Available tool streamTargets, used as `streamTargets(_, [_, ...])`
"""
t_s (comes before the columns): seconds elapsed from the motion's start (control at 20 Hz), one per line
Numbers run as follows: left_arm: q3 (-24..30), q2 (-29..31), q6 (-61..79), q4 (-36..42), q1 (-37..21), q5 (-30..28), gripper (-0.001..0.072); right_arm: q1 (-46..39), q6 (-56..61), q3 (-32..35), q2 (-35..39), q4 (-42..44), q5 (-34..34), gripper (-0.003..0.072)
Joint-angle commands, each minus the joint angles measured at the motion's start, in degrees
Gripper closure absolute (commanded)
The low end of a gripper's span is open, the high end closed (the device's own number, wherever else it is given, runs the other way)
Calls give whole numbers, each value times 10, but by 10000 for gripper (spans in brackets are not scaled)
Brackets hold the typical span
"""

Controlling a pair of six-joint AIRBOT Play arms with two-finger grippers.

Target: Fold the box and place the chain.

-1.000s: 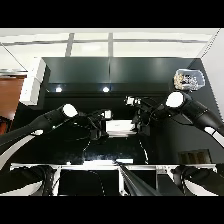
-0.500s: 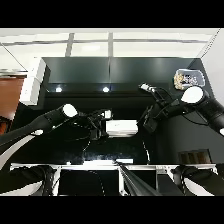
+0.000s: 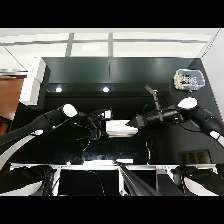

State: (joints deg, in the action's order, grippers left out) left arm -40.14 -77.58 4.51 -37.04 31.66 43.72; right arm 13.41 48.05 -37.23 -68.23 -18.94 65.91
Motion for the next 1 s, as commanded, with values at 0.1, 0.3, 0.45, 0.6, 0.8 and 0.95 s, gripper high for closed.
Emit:
streamTargets(0.1, [0, 0, 0, 0, 0, 0, 367, 4, 6, 5, -57, 24, -4, 665])
streamTargets(0.3, [0, 0, 0, 0, 0, 0, 367, 16, 6, 6, -85, 14, -13, 665])
streamTargets(0.45, [0, 0, 0, 0, 0, 0, 367, 24, 6, 6, -89, -7, -33, 665])
streamTargets(0.6, [0, 0, -1, 0, 0, 0, 367, 24, 6, 6, -89, -21, -43, 665])
streamTargets(0.8, [0, 0, 0, 0, 0, 0, 367, 24, 2, 5, -89, -22, -44, 665])
streamTargets(0.95, [0, 0, 0, 0, 0, -1, 367, 18, -1, -2, -75, -21, -15, 665])
